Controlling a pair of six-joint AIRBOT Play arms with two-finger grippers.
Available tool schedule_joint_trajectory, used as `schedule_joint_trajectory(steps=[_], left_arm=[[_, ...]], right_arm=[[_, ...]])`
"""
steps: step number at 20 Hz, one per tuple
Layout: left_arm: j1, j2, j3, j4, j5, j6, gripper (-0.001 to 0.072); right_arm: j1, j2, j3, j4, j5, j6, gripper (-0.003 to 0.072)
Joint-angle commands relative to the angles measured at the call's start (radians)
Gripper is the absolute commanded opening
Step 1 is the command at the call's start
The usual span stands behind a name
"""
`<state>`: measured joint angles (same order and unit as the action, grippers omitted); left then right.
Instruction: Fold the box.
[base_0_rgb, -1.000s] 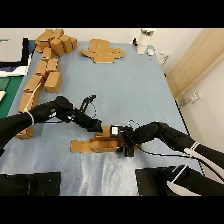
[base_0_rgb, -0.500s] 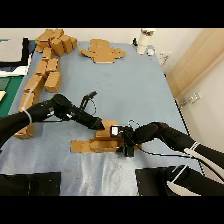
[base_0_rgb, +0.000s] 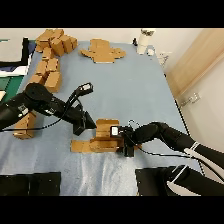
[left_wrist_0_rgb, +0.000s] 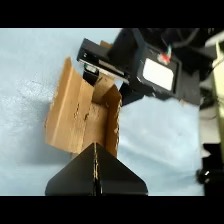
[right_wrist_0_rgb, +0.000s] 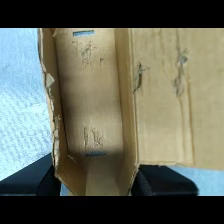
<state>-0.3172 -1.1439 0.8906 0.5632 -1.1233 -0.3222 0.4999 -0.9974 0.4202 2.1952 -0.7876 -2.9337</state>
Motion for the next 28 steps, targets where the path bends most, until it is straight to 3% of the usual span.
schedule_joint_trajectory(steps=[1, 2, 3, 4, 9, 13, 19, 24, 28], left_arm=[[0.026, 0.036, -0.041, 0.037, 0.015, 0.286, 0.0017], [0.032, 0.034, -0.077, 0.011, 0.056, 0.338, 0.0238], [0.033, 0.03, -0.123, -0.024, 0.127, 0.398, 0.0549], [0.031, 0.03, -0.166, -0.041, 0.186, 0.475, 0.0666], [0.005, -0.003, -0.312, -0.12, 0.256, 0.7, 0.067], [0.006, -0.013, -0.322, -0.108, 0.32, 0.65, 0.0697], [0.007, -0.013, -0.323, 0.073, 0.319, 0.53, 0.0696], [-0.015, -0.01, -0.323, 0.053, 0.225, 0.53, 0.0696], [-0.086, -0.022, -0.323, -0.01, 0.262, 0.53, 0.0696]], right_arm=[[0.0, -0.001, 0.0, 0.0, 0.0, 0.0, 0.051], [0.0, -0.001, 0.0, 0.0, 0.001, 0.0, 0.051], [0.0, -0.001, 0.0, 0.0, 0.0, 0.0, 0.051], [0.0, -0.001, 0.0, 0.0, 0.0, 0.0, 0.051], [0.0, -0.001, 0.0, 0.0, 0.0, 0.0, 0.051], [0.0, -0.001, 0.0, 0.0, 0.0, 0.0, 0.051], [0.0, -0.001, 0.0, 0.0, 0.0, 0.0, 0.051], [0.0, -0.001, 0.0, 0.0, 0.0, 0.0, 0.051], [0.0, -0.001, 0.0, 0.0, 0.0, 0.0, 0.051]])
